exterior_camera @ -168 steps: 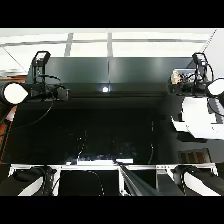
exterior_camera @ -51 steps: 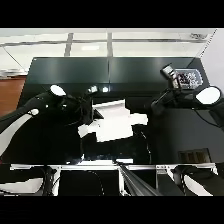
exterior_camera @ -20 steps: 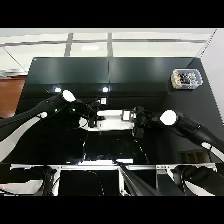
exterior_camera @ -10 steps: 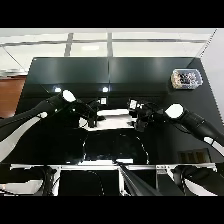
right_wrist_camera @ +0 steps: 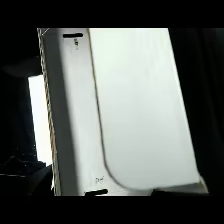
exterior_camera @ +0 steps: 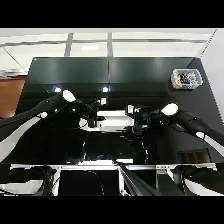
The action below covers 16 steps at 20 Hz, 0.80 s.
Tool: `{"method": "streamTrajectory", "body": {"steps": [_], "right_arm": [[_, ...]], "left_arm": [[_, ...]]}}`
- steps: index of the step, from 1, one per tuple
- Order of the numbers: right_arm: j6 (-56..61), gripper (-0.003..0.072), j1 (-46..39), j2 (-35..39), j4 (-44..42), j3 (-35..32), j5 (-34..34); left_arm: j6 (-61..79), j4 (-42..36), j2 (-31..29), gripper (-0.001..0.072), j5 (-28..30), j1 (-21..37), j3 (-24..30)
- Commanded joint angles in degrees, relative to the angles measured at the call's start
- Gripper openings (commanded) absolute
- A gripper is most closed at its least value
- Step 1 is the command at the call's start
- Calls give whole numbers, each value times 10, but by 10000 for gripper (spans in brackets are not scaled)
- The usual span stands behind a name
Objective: Fold the box and place the chain.
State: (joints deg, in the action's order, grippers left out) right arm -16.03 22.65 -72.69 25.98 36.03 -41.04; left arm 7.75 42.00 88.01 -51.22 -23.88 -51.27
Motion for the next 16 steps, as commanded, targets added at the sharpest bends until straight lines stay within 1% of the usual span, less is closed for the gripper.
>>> {"method": "streamTrajectory", "body": {"steps": [1,4,10,14,16], "right_arm": [[-24,710,0,-16,-4,0,-14],[-25,710,0,-35,23,0,-17],[-22,710,1,-38,26,0,-14],[1,710,19,-40,46,1,13],[4,710,19,-40,47,1,15]], "left_arm": [[-1,0,0,28,1,0,0],[-1,0,0,28,1,0,0],[-1,0,0,28,1,0,0],[-1,0,0,28,1,0,0],[-1,0,0,28,1,0,0]]}}
